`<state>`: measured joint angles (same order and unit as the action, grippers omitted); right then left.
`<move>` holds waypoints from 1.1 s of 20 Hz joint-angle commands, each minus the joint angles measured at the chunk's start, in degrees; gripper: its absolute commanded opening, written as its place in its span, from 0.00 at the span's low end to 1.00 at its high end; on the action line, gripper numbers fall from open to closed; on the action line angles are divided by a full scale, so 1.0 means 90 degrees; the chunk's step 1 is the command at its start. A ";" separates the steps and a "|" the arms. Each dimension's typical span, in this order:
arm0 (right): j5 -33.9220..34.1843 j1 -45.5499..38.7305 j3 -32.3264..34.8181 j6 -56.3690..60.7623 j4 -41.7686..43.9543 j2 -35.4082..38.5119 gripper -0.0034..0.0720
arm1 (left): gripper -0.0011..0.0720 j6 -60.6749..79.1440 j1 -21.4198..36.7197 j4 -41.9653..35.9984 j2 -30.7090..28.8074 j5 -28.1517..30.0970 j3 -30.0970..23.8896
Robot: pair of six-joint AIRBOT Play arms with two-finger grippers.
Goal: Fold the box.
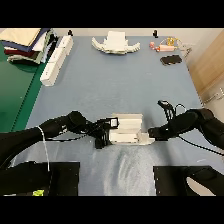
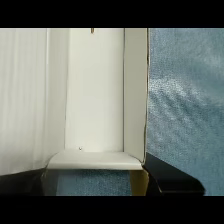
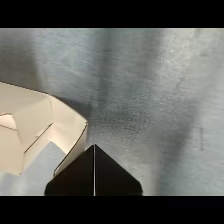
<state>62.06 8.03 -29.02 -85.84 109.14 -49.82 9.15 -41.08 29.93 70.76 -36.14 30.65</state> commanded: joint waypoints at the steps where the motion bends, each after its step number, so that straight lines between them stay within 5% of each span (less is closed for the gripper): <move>1: 0.0187 -0.0007 0.0005 -0.0270 0.0474 0.0187 0.05 | 0.58 0.0000 -0.0002 0.0002 -0.0002 0.0000 0.0000; 5: 0.0216 -0.0007 -0.0034 -0.0906 0.1457 0.0187 0.06 | 0.58 0.0000 -0.0002 0.0002 -0.0002 0.0002 0.0000; 7: 0.0206 -0.0010 -0.0155 -0.0901 0.1467 0.0187 0.40 | 0.58 0.0000 -0.0002 0.0002 -0.0005 0.0002 0.0000; 8: 0.0194 -0.0010 -0.0221 -0.0899 0.1467 0.0187 0.48 | 0.58 0.0000 -0.0002 0.0002 -0.0005 0.0002 0.0000; 18: -0.0248 0.0369 -0.0287 -0.1416 0.1443 0.0172 0.53 | 0.58 0.0000 -0.0002 0.0002 -0.0005 0.0002 0.0000; 22: -0.0525 0.0806 -0.0294 0.0044 0.0743 0.0172 0.53 | 0.58 0.0000 -0.0002 0.0002 -0.0005 0.0002 0.0000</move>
<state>59.29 12.80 -31.55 -93.58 120.33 -48.25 9.15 -41.08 29.93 70.76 -36.14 30.65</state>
